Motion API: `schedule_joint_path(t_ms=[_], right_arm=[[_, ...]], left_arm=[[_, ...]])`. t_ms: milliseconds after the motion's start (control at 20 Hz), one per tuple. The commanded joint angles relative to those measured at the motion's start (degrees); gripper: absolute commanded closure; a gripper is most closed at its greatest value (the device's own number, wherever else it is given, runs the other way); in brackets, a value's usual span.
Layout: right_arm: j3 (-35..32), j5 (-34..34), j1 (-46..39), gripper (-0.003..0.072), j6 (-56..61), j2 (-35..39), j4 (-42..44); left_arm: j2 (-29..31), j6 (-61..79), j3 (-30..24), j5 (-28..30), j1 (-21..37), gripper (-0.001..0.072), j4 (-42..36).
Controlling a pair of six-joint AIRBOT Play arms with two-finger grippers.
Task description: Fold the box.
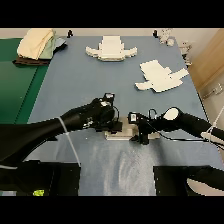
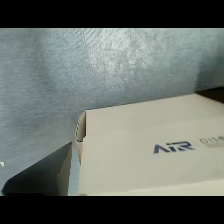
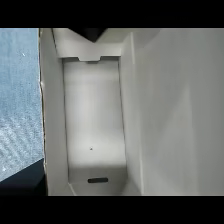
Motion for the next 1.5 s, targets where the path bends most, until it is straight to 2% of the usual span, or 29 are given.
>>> schedule_joint_path(t_ms=[0,150,350,400,450,500,550,650,950,1000,1050,1100,1250,1450], right_arm=[[0.0,0.0,0.0,0.0087,0.0,0.0,0.0],[0.0,0.0,0.0,0.0087,0.0,0.0,0.0],[0.0,0.0,0.0,0.0087,0.0,0.0,0.0],[0.0,0.0,0.0,0.0087,0.0,0.0,0.0],[0.0,0.0,0.0,0.0086,0.0,0.0,0.0],[0.0,0.0,0.0,0.0087,0.0,0.0,0.0],[0.0,0.0,0.0,0.0087,0.0,0.0,0.0],[0.0,0.0,0.0,0.0087,0.0,0.0,0.0],[0.0,0.0,0.0,0.0086,0.0,0.0,0.0],[0.0,0.0,0.0,0.0087,0.0,0.0,0.0],[0.0,0.0,0.0,0.0087,0.0,0.0,0.0],[0.0,0.0,0.0,0.0087,0.0,0.0,0.0],[0.0,0.0,0.0,0.0087,0.0,0.0,0.0],[0.0,0.0,0.0,0.0087,0.0,0.0,0.0]], left_arm=[[-4.6,-4.5,4.7,-5.4,-1.7,0.0303,4.5],[-7.5,-5.8,7.8,-10.0,-2.4,0.0303,6.3],[-9.8,-7.5,8.9,-12.3,-4.0,0.0306,7.4],[-9.7,-8.3,8.9,-12.2,-4.4,0.0443,8.2],[-9.7,-8.3,8.9,-12.2,-4.6,0.0541,8.6],[-9.7,-8.3,8.9,-12.0,-4.6,0.0543,8.4],[-9.7,-8.3,8.9,-12.0,-4.7,0.0644,8.3],[-9.7,-8.3,8.9,-12.0,-5.2,0.0692,8.3],[-9.7,-8.5,8.9,-12.1,-5.4,0.0692,8.1],[-9.7,-8.4,8.9,-12.2,-5.4,0.0638,8.0],[-9.6,-8.3,9.1,-12.7,-5.4,0.0335,8.0],[-9.6,-8.5,9.6,-14.0,-5.4,0.019,8.0],[-8.6,-7.8,11.1,-17.9,-5.4,0.0191,8.1],[-3.6,-6.4,12.6,-23.2,-5.4,0.0191,8.5]])
